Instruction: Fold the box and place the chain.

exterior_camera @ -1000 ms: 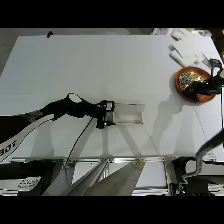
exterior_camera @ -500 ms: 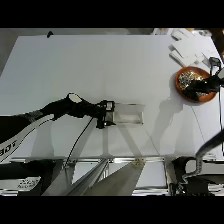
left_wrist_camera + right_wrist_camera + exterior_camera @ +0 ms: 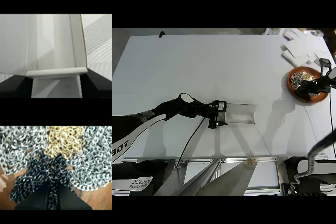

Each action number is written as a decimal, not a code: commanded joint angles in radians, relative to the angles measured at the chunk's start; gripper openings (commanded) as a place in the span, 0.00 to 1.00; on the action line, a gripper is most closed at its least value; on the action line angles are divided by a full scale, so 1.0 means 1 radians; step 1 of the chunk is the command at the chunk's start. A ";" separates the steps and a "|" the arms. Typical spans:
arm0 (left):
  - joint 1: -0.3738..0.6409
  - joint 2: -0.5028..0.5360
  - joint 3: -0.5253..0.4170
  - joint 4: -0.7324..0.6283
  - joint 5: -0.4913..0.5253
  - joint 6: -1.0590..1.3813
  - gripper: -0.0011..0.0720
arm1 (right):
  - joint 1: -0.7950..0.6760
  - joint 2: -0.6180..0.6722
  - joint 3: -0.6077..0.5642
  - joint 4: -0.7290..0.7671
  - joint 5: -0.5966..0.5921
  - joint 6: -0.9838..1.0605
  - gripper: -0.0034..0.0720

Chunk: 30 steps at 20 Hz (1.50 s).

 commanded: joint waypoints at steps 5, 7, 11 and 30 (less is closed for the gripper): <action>0.001 0.000 0.001 0.000 0.000 0.000 0.29 | 0.022 0.235 0.000 0.079 0.116 -0.092 0.07; 0.001 0.000 0.001 0.000 0.000 0.000 0.29 | 0.052 0.345 0.000 0.142 0.171 -0.147 0.07; 0.001 0.000 0.001 0.000 0.000 0.000 0.29 | 0.156 0.546 0.000 0.219 0.277 -0.156 0.07; 0.001 0.000 0.001 0.000 0.000 0.000 0.29 | 0.628 0.943 -0.061 0.653 0.459 -0.187 0.07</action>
